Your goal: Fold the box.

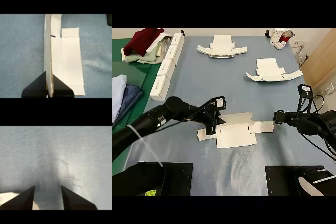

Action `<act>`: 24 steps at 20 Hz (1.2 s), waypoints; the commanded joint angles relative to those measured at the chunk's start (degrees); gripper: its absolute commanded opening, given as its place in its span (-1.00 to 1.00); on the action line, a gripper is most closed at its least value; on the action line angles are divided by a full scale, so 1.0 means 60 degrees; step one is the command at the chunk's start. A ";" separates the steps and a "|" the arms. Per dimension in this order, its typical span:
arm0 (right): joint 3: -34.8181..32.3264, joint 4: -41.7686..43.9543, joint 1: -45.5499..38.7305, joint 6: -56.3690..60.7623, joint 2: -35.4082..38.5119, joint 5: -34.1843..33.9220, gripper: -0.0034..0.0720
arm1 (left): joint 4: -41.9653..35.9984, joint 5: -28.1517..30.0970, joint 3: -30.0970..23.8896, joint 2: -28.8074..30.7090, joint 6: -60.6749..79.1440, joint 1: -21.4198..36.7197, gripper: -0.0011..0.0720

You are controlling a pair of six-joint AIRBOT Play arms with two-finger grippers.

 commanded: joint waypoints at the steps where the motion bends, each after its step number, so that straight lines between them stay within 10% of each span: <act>1: 0.0004 0.0091 0.0011 0.0004 -0.0007 -0.0004 0.44 | 0.0011 -0.1974 0.1107 -0.1381 -0.0401 0.0780 -0.93; 10: 0.0004 0.0109 0.0011 0.0004 -0.0007 -0.0004 0.44 | 0.0004 -0.4167 0.2251 -0.2798 -0.1574 0.0907 -0.93; 24: -0.0015 0.0102 0.0011 0.0004 -0.0007 0.0011 0.44 | -0.0175 -0.2320 0.0863 -0.1111 -0.1304 0.0590 -0.94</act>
